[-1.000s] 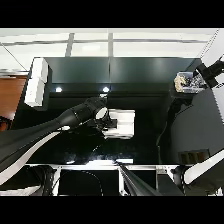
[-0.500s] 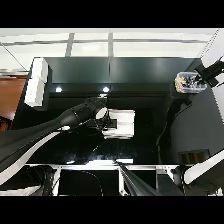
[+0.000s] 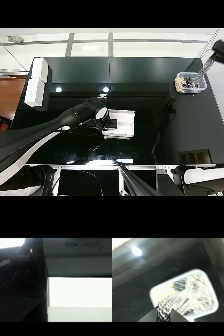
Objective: Fold the box and place the chain.
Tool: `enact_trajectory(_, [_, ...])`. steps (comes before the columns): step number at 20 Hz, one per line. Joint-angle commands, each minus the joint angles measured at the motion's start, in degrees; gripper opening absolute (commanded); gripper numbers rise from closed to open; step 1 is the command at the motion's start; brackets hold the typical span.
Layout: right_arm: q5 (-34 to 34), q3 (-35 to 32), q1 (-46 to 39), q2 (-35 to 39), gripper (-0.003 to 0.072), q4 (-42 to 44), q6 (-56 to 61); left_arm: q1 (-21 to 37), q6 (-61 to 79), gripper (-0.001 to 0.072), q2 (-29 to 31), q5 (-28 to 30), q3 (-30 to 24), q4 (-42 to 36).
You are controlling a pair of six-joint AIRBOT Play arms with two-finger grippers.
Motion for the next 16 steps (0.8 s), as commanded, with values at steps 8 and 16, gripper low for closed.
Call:
enact_trajectory(8, [3.39, -3.15, 2.69, 22.69, 0.0002, 23.12, -11.21, 0.07, 0.00, 0.0026, -0.02, 0.02, -0.02, -0.02])
enact_trajectory(16, [4.35, -16.85, 12.94, 33.92, 0.0002, 34.12, -13.31, 0.07, 0.00, 0.0026, -0.02, 0.02, -0.02, -0.02])
